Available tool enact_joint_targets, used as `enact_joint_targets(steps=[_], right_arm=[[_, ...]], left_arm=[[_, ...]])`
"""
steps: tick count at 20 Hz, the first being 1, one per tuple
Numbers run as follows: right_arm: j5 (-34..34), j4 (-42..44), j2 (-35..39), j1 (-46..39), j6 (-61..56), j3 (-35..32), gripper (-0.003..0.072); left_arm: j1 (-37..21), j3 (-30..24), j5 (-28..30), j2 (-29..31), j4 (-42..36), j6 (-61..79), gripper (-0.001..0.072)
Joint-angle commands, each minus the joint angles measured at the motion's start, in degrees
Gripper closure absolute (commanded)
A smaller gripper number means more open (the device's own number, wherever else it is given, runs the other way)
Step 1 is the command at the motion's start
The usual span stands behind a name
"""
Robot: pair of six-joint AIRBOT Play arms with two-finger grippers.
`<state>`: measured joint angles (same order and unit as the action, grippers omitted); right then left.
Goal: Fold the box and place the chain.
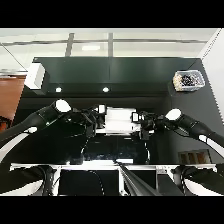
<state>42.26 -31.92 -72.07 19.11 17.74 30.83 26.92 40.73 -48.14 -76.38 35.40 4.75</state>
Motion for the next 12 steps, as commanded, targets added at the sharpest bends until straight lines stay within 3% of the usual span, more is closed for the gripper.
enact_joint_targets(steps=[1, 4, 7, 8, 9, 10, 11, 12], right_arm=[[0.00, 0.00, 0.00, 0.04, 0.00, 0.02, 0.0212], [0.00, 0.00, 0.00, 0.04, 0.00, 0.02, 0.0212], [0.00, 0.00, 0.00, 0.04, 0.00, 0.02, 0.0212], [0.02, 0.00, 0.00, 0.04, 0.00, 0.02, 0.0212], [0.02, 0.00, 0.00, 0.04, 0.00, 0.02, 0.0212], [0.02, 0.00, 0.00, 0.04, 0.00, 0.02, 0.0212], [0.02, 0.00, 0.00, 0.04, 0.00, 0.02, 0.0212], [0.02, 0.00, 0.00, 0.04, 0.00, 0.02, 0.0212]], left_arm=[[0.85, -0.07, 2.49, -2.38, -9.25, 0.81, 0.0540], [2.32, -0.07, 2.25, -4.09, -9.03, 1.68, 0.0541], [2.56, -0.04, 2.56, -4.04, -8.20, 1.66, 0.0686], [2.58, -0.04, 2.54, -4.04, -7.39, 1.64, 0.0685], [2.58, -0.04, 2.54, -4.04, -7.13, 1.38, 0.0630], [2.58, -0.04, 2.54, -4.04, -7.17, 1.03, 0.0429], [2.58, -0.04, 2.47, -4.02, -7.13, 1.03, 0.0422], [2.58, -0.02, 2.45, -4.00, -7.08, 1.03, 0.0572]])
